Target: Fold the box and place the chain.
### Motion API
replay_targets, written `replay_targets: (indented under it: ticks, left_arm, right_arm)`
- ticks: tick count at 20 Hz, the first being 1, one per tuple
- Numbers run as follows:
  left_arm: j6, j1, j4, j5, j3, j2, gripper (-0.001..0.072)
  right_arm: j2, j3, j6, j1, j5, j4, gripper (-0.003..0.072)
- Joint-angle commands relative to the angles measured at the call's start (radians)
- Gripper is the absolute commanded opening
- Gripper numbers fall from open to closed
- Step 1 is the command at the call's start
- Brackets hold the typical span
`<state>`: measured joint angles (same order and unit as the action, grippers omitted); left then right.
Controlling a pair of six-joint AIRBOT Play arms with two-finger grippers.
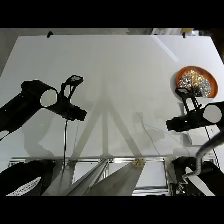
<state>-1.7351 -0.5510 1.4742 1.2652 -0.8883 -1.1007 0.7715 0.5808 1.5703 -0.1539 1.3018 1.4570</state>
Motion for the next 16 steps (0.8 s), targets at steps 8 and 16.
replay_targets:
  ticks: [8,16]
  left_arm:
    - [0.0,0.001,0.0,0.0,0.0,0.0,0.0008]
    - [0.0,0.001,0.0,0.0,0.0,0.0,0.0008]
  right_arm:
    - [-0.001,0.0,-0.012,0.0,-0.156,0.006,0.0018]
    - [0.0,0.006,-0.028,0.005,-0.579,-0.041,0.0019]
